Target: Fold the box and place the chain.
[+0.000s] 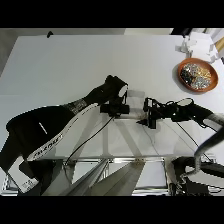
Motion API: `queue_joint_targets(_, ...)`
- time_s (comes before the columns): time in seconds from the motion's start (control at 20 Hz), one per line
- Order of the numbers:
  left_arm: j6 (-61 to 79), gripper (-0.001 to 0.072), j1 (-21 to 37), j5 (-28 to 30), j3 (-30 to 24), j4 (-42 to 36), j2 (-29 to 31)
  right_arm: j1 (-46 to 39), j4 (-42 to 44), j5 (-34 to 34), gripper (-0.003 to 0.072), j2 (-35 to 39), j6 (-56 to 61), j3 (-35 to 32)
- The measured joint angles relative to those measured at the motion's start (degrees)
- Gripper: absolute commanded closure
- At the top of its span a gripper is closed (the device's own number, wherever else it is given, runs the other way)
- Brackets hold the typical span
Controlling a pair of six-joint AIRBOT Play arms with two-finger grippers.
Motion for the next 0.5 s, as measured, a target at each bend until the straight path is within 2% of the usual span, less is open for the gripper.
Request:
queue_joint_targets(0.3,2.6,0.0543,1.3,-0.3,0.0,0.2,2.5,0.0,0.0,0.0,0.0271,0.0,0.0,0.0)
queue_joint_targets(0.35,3.3,0.0479,1.5,-0.5,0.0,0.2,3.0,0.0,0.0,0.0,0.0271,0.0,-0.1,0.0)
queue_joint_targets(0.45,5.3,0.0210,1.8,-0.8,-0.4,0.1,4.3,0.0,0.0,0.0,0.0271,0.0,0.0,0.0)
queue_joint_targets(0.5,6.5,0.0182,2.0,-0.9,-0.7,-0.1,5.1,0.0,0.0,0.0,0.0271,0.0,0.0,0.0)
